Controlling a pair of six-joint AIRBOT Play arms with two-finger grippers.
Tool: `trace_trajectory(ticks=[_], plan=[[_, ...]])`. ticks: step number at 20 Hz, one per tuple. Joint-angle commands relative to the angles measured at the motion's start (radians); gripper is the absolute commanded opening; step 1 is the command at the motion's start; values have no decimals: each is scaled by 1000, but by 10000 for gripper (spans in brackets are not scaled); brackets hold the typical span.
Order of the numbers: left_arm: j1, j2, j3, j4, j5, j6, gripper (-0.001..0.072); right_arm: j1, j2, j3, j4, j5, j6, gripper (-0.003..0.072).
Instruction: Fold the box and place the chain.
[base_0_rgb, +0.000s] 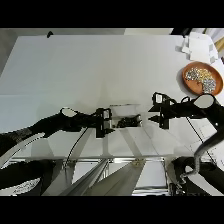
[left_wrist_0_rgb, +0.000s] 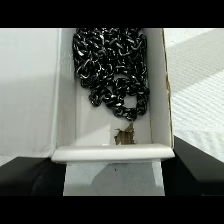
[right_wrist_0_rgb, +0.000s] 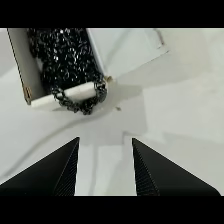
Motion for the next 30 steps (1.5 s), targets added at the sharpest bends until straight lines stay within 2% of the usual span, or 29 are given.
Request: trace_trajectory(ticks=[1, 8, 11, 16, 24, 28, 30], plan=[[0, 0, 0, 0, 0, 0, 69, 37, -70, -6, -17, -34, -156, 373], [0, 0, 0, 0, 0, 0, 69, 58, -151, -6, 95, -43, -309, 376], [0, 0, 0, 0, 0, 0, 69, 58, -154, -6, 132, -90, -319, 376], [0, 0, 0, 0, 0, 0, 69, 58, -171, -6, 165, -79, -329, 376], [0, 0, 0, 0, 0, 0, 69, 63, -176, -6, 152, -58, -349, 376], [0, 0, 0, 0, 0, 0, 69, 62, -176, -6, 27, -53, -311, 376], [0, 0, 0, 0, 0, 0, 69, 63, -176, -6, 34, -51, -294, 376]])
